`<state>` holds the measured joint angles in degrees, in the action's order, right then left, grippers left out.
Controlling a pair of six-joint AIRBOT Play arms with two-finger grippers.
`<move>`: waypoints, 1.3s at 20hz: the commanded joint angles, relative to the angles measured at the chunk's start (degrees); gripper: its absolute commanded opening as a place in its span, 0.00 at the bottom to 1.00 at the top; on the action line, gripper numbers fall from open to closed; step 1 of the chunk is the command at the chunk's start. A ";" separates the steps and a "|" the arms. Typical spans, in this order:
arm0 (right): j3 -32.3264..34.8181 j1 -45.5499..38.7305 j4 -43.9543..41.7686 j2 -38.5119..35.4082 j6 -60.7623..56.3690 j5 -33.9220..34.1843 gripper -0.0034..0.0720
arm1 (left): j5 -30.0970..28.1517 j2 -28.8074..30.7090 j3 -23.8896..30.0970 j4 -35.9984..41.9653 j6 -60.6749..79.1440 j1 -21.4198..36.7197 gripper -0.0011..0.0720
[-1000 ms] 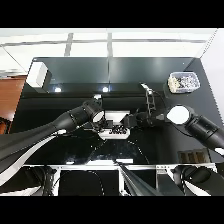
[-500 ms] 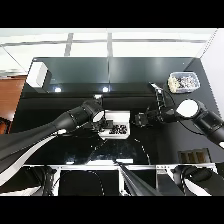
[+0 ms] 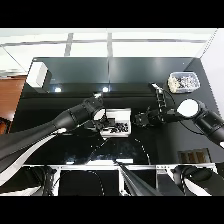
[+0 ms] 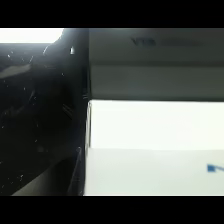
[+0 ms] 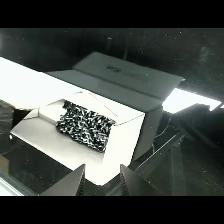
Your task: Fold the box and place the chain.
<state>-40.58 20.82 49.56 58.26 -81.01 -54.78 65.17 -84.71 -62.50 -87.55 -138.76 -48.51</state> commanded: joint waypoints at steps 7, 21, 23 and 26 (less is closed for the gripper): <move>0.00 0.00 0.02 0.04 -0.15 -0.11 0.40 | 7.98 11.61 -0.90 -11.82 14.56 0.07 0.42; 0.00 0.00 0.00 0.04 -1.09 -0.07 0.40 | -21.38 27.67 35.01 43.87 70.51 22.73 0.42; 0.00 0.00 0.02 0.04 -1.22 -0.11 0.40 | -19.43 27.67 34.99 49.68 85.00 26.62 0.42; 0.00 0.00 0.00 0.04 -1.22 -0.07 0.40 | -14.01 27.67 34.91 48.09 105.26 30.01 0.42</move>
<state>-40.58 20.82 49.56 58.28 -82.11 -54.87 48.64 -57.17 -28.38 -45.63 -58.65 -21.85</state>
